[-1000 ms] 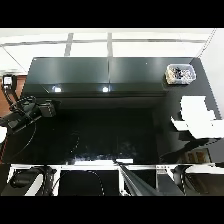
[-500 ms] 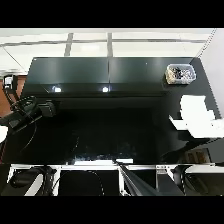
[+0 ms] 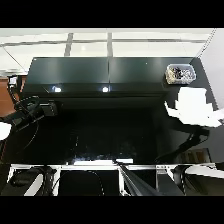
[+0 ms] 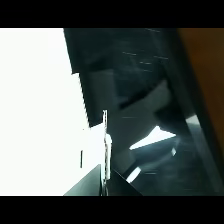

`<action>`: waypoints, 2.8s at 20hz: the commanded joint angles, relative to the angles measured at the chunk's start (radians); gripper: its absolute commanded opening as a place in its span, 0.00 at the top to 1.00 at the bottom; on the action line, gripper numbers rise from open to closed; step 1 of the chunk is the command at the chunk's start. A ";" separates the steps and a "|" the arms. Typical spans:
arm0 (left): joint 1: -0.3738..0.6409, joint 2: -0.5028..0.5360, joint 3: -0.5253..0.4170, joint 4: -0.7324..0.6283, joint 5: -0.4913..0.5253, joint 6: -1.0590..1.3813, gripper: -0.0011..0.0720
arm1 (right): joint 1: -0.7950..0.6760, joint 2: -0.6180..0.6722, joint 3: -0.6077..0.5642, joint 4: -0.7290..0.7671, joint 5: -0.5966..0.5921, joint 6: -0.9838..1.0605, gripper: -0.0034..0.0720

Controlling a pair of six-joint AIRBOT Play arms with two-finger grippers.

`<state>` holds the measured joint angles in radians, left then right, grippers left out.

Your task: Fold the box and place the chain.

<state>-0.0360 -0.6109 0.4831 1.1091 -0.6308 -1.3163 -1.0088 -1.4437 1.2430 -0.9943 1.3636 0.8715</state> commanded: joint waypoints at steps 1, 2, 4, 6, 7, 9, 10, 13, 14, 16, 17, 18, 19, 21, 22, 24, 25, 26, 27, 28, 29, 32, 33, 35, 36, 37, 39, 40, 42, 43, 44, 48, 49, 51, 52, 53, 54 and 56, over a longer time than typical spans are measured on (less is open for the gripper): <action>-0.001 -0.004 0.000 0.001 0.002 0.005 0.02 | 0.066 0.185 -0.163 0.119 -0.040 0.000 0.92; -0.001 -0.004 0.000 0.000 0.002 0.005 0.02 | 0.107 0.241 -0.212 0.135 -0.044 0.000 0.92; -0.001 -0.005 0.000 -0.011 -0.006 0.005 0.02 | 0.211 0.342 -0.303 0.162 -0.077 0.016 0.92; -0.002 -0.014 0.000 -0.049 -0.019 0.005 0.02 | 0.357 0.440 -0.390 0.212 -0.140 0.039 0.92; -0.004 -0.020 0.000 -0.060 -0.028 0.005 0.02 | 0.431 0.481 -0.430 0.238 -0.188 0.058 0.92; -0.033 -0.037 0.000 -0.063 -0.035 0.005 0.02 | 0.596 0.558 -0.528 0.299 -0.323 0.073 0.92; -0.059 -0.049 0.000 -0.072 -0.034 0.005 0.02 | 0.682 0.587 -0.583 0.335 -0.395 0.075 0.92; -0.132 -0.109 0.001 -0.137 -0.034 -0.001 0.02 | 0.970 0.617 -0.746 0.435 -0.663 0.082 0.92; -0.138 -0.147 0.008 -0.190 -0.048 -0.001 0.02 | 1.073 0.617 -0.790 0.457 -0.764 0.084 0.92; -0.134 -0.251 0.049 -0.273 -0.110 0.001 0.02 | 1.247 0.616 -0.850 0.474 -0.927 0.135 0.92; -0.132 -0.314 0.078 -0.294 -0.141 0.008 0.02 | 1.309 0.613 -0.864 0.473 -0.973 0.157 0.92; -0.131 -0.388 0.114 -0.317 -0.182 0.024 0.02 | 1.361 0.609 -0.871 0.474 -0.997 0.162 0.92; -0.129 -0.462 0.151 -0.353 -0.227 0.066 0.02 | 1.394 0.605 -0.872 0.473 -1.003 0.162 0.92; -0.121 -0.626 0.232 -0.496 -0.333 0.200 0.02 | 1.431 0.600 -0.872 0.473 -1.001 0.163 0.92; -0.113 -0.695 0.267 -0.554 -0.379 0.242 0.02 | 1.438 0.600 -0.872 0.473 -1.001 0.163 0.92; -0.095 -0.811 0.335 -0.581 -0.443 0.246 0.02 | 1.438 0.600 -0.872 0.473 -1.002 0.164 0.92; -0.092 -0.851 0.359 -0.576 -0.457 0.246 0.02 | 1.438 0.600 -0.872 0.473 -1.001 0.164 0.92; -0.092 -0.884 0.380 -0.575 -0.475 0.247 0.02 | 1.438 0.600 -0.872 0.473 -1.001 0.164 0.92; -0.093 -0.909 0.394 -0.575 -0.485 0.247 0.02 | 1.438 0.600 -0.872 0.473 -0.998 0.164 0.92; -0.095 -0.929 0.403 -0.575 -0.489 0.247 0.02 | 1.438 0.600 -0.872 0.473 -0.998 0.164 0.92; -0.095 -0.944 0.409 -0.577 -0.499 0.252 0.02 | 1.438 0.600 -0.872 0.474 -0.998 0.164 0.92; -0.097 -0.993 0.415 -0.655 -0.585 0.390 0.02 | 1.438 0.600 -0.872 0.473 -0.997 0.164 0.92; -0.099 -1.010 0.424 -0.657 -0.612 0.408 0.05 | 1.438 0.600 -0.872 0.474 -0.995 0.164 0.92; -0.114 -1.056 0.466 -0.642 -0.697 0.499 0.15 | 1.438 0.600 -0.872 0.473 -0.989 0.164 0.92; -0.124 -1.076 0.489 -0.643 -0.739 0.548 0.18 | 1.438 0.600 -0.872 0.473 -0.987 0.164 0.92; -0.137 -1.094 0.517 -0.639 -0.780 0.601 0.25 | 1.438 0.600 -0.872 0.473 -0.985 0.164 0.92; -0.162 -1.133 0.574 -0.590 -0.843 0.640 0.36 | 1.438 0.600 -0.872 0.473 -0.983 0.164 0.92; -0.173 -1.153 0.604 -0.542 -0.852 0.639 0.47 | 1.438 0.600 -0.872 0.473 -0.982 0.164 0.92; -0.186 -1.175 0.639 -0.499 -0.853 0.640 0.53 | 1.438 0.600 -0.872 0.473 -0.978 0.164 0.92; -0.188 -1.183 0.651 -0.500 -0.851 0.640 0.58 | 1.438 0.600 -0.872 0.470 -0.975 0.164 0.92; -0.187 -1.190 0.661 -0.500 -0.852 0.645 0.70 | 1.438 0.600 -0.872 0.469 -0.972 0.164 0.92; -0.185 -1.209 0.682 -0.500 -0.848 0.671 0.95 | 1.438 0.600 -0.872 0.458 -0.959 0.154 0.92; -0.185 -1.208 0.682 -0.508 -0.848 0.695 0.95 | 1.438 0.600 -0.871 0.458 -0.957 0.134 0.92; -0.185 -1.207 0.688 -0.510 -0.861 0.697 0.95 | 1.428 0.600 -0.856 0.422 -0.944 0.112 0.20; -0.185 -1.201 0.690 -0.504 -0.875 0.697 0.95 | 1.408 0.601 -0.827 0.357 -0.896 0.113 0.02; -0.185 -1.187 0.690 -0.483 -0.884 0.696 0.95 | 1.370 0.601 -0.779 0.261 -0.808 0.113 0.02; -0.185 -1.167 0.689 -0.464 -0.888 0.689 0.95 | 1.332 0.601 -0.722 0.167 -0.708 0.114 0.02; -0.187 -1.094 0.672 -0.451 -0.884 0.687 0.96 | 1.268 0.601 -0.602 -0.029 -0.528 0.111 0.02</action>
<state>-0.2214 -1.7653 1.1637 0.6308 -1.5036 -0.6315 0.3317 -0.8436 0.5182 -0.7658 0.6037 0.9916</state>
